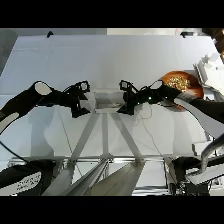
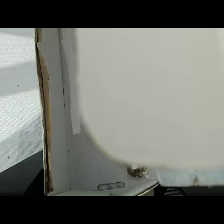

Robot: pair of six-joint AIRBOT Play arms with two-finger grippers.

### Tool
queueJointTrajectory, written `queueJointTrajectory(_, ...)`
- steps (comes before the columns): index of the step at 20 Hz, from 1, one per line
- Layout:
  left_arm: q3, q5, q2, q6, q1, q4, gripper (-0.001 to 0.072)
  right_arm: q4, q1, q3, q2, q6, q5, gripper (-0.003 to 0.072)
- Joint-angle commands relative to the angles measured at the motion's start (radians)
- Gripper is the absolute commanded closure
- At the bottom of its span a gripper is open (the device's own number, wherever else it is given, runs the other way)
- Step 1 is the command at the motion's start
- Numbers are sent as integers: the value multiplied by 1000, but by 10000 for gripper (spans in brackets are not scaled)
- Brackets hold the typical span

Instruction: Fold the box and place the chain.

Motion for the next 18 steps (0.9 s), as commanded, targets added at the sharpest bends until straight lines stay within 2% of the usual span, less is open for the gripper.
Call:
queueJointTrajectory(1, -11, -39, -104, 319, 52, -246, 14, 0, 0, 0, 0, 0, 0, 170)
queueJointTrajectory(3, -11, -116, -148, 477, 93, -327, 14, 0, 0, 0, 0, 0, 0, 170)
queueJointTrajectory(5, -11, -139, -169, 551, 115, -350, 14, 0, 0, 0, 0, 0, 0, 170)
queueJointTrajectory(10, 0, -138, -173, 550, 120, -348, 12, 0, 0, 0, 0, 0, 0, 170)
queueJointTrajectory(15, 70, -183, -173, 546, 117, -340, 10, 0, 0, 0, 0, 0, 0, 170)
queueJointTrajectory(18, 80, -214, -174, 542, 116, -292, 9, 0, 0, 0, 0, 0, 0, 170)
